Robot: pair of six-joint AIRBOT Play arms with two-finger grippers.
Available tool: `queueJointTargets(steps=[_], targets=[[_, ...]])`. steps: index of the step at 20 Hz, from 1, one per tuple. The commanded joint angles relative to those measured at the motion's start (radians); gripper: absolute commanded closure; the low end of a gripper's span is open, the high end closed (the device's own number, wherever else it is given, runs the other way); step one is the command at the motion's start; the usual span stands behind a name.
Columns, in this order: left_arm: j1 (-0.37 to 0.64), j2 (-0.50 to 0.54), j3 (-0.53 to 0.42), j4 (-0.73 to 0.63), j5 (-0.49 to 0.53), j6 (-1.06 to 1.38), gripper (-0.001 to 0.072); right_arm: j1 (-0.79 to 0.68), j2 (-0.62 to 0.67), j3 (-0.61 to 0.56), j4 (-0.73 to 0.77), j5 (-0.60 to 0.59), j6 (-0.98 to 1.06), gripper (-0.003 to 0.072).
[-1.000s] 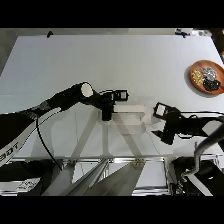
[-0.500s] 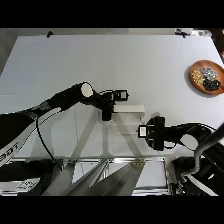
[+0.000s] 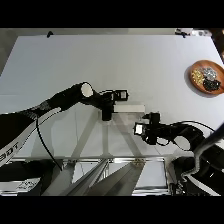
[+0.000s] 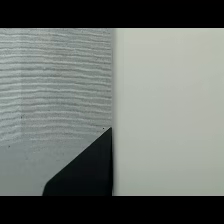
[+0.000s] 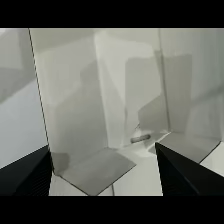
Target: Fold the box and place the chain.
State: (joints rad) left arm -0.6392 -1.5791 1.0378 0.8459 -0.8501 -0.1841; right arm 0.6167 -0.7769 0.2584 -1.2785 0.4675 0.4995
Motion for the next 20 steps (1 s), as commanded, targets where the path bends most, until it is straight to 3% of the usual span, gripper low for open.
queueJointTargets(steps=[1,5,9,20], targets=[[0.0,-0.001,0.0,0.0,0.0,0.0,0.0693,-0.005,-0.01,-0.001,-0.003,-0.033,0.0,-0.0021],[0.0,-0.001,0.0,0.0,0.0,0.0,0.0693,-0.076,-0.009,0.003,0.023,0.045,-0.058,-0.0016],[0.0,-0.001,0.0,0.0,0.0,0.001,0.0693,-0.163,-0.009,0.044,0.227,0.124,-0.285,-0.0016],[0.0,-0.001,0.0,0.0,0.0,0.0,0.0693,-0.294,-0.009,0.058,0.479,0.144,-0.554,-0.0017]])
